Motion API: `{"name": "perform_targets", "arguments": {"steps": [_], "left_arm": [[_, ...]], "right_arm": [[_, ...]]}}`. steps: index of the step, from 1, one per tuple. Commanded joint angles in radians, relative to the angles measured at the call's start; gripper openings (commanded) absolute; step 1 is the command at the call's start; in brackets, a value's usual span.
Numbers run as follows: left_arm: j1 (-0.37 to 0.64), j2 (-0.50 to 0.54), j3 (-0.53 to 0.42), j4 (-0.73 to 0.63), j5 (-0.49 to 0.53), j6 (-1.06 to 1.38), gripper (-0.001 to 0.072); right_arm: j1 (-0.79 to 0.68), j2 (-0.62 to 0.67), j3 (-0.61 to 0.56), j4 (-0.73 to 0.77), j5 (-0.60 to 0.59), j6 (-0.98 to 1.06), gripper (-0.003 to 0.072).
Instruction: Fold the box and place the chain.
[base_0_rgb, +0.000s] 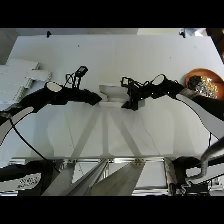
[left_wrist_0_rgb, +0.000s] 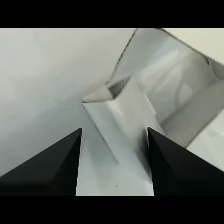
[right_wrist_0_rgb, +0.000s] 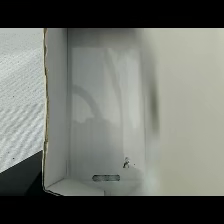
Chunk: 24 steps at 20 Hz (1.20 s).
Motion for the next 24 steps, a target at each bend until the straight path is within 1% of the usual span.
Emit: {"name": "perform_targets", "arguments": {"steps": [1, 5, 7, 10, 11, 12, 14, 15, 19, 20, 22, 24], "left_arm": [[-0.023, 0.009, 0.050, 0.158, 0.006, -0.179, 0.0440], [-0.068, 0.000, 0.124, 0.300, -0.009, -0.351, 0.0439], [-0.087, -0.012, 0.142, 0.356, -0.014, -0.409, 0.0439], [-0.108, -0.037, 0.157, 0.393, -0.026, -0.484, 0.0439], [-0.114, -0.043, 0.163, 0.430, -0.026, -0.530, 0.0434], [-0.121, -0.049, 0.173, 0.489, -0.033, -0.582, 0.0398], [-0.140, -0.064, 0.208, 0.637, -0.069, -0.697, 0.0391], [-0.145, -0.075, 0.229, 0.684, -0.097, -0.742, 0.0391], [-0.166, -0.124, 0.311, 0.712, -0.169, -0.843, 0.0388], [-0.174, -0.130, 0.327, 0.727, -0.179, -0.863, 0.0373], [-0.192, -0.137, 0.356, 0.790, -0.204, -0.918, 0.0344], [-0.201, -0.137, 0.378, 0.849, -0.230, -0.981, 0.0344]], "right_arm": [[0.000, 0.000, 0.000, -0.002, -0.001, -0.002, 0.0473], [0.000, 0.000, 0.000, -0.002, -0.001, -0.002, 0.0473], [0.000, 0.000, 0.000, -0.002, -0.001, -0.002, 0.0473], [0.000, 0.000, 0.000, -0.002, -0.001, -0.002, 0.0473], [0.000, 0.000, 0.000, -0.002, -0.001, -0.002, 0.0473], [0.000, 0.000, 0.000, -0.002, -0.001, -0.002, 0.0473], [0.000, 0.001, 0.000, -0.002, -0.001, -0.002, 0.0473], [0.000, 0.000, 0.000, -0.002, -0.001, -0.002, 0.0473], [0.000, 0.001, 0.000, -0.002, -0.001, -0.002, 0.0473], [0.000, 0.000, 0.000, -0.002, -0.001, -0.002, 0.0473], [0.000, 0.000, 0.000, -0.002, -0.001, -0.002, 0.0473], [0.000, 0.000, 0.000, -0.002, -0.001, -0.002, 0.0473]]}}
